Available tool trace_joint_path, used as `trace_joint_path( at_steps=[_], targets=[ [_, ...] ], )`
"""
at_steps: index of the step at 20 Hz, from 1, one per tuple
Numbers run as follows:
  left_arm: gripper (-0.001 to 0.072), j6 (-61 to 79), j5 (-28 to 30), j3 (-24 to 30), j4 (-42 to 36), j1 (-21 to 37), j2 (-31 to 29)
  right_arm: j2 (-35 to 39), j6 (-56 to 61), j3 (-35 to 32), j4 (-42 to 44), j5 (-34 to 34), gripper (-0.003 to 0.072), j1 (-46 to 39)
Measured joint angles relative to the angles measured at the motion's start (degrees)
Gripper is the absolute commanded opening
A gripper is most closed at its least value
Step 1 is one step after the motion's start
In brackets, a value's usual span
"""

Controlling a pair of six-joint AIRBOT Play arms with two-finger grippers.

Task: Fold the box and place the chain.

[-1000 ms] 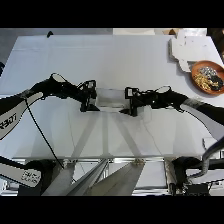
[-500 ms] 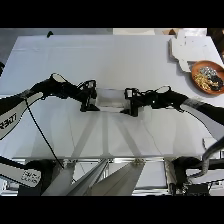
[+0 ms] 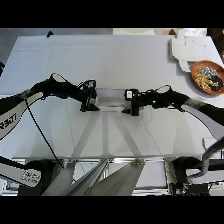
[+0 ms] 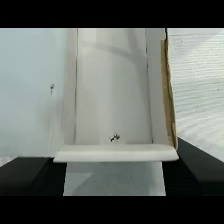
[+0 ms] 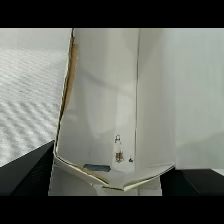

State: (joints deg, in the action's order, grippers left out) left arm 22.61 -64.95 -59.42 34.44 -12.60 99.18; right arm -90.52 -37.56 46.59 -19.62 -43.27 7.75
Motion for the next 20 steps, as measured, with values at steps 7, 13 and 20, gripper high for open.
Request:
trace_joint_path(
  at_steps=[7, 13, 20],
  targets=[
    [0.033, 0.0, -0.1, 0.0, 0.0, 0.0, 0.0, 1.7, 1.8, 0.0, -3.6, 2.1, 0.0677, 0.0],
    [0.033, 0.1, -0.4, 0.0, 0.1, 0.0, 0.0, 2.0, 6.3, 0.0, -10.4, 2.6, 0.0697, 0.0],
    [0.033, 0.1, -0.3, 0.0, 0.1, 0.0, 0.0, 2.1, 7.6, 0.1, -12.8, 2.6, 0.0697, 0.0]
  ],
)
